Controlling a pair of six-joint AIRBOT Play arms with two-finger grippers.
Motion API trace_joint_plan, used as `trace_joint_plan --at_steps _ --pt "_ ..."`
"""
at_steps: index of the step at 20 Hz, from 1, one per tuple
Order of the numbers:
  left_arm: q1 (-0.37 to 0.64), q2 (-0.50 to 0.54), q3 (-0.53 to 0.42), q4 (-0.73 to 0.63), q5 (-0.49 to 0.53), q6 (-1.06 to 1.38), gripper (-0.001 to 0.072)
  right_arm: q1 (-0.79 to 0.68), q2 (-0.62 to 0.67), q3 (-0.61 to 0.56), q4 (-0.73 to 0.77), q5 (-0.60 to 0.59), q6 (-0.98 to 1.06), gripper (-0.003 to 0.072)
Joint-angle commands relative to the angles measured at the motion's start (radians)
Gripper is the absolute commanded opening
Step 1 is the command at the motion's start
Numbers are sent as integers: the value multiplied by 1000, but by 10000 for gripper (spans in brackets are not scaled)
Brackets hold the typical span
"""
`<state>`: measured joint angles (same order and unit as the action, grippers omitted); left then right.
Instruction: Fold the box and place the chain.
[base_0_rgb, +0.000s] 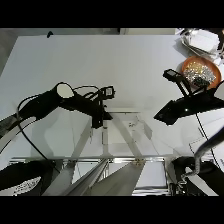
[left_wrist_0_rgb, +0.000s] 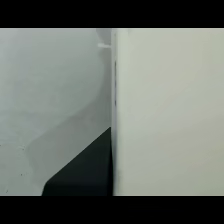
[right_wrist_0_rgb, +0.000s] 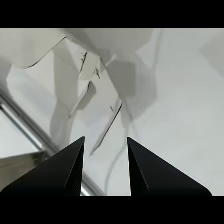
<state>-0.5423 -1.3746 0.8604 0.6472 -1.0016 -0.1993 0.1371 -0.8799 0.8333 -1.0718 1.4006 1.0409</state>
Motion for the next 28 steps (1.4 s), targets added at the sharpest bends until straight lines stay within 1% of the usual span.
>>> trace_joint_plan --at_steps 1,3,5,9,12,18,28 --pt "-5 -84 0 -7 63 25 2 0 3 2 -27 -31 10 300" --pt "-6 -101 0 -9 71 47 2 0 3 2 -28 -47 10 300" --pt "-6 -110 0 -43 97 84 2 0 3 2 -28 -60 10 300" --pt "-8 -114 0 -190 145 228 2 0 3 2 -28 -62 10 300" --pt "-8 -115 0 -248 159 290 2 0 3 2 -28 -69 10 300" --pt "-8 -166 0 -248 159 313 5 0 3 2 -28 -85 10 300" --pt "-8 -170 0 -235 159 385 4 0 3 2 -27 -85 10 300"
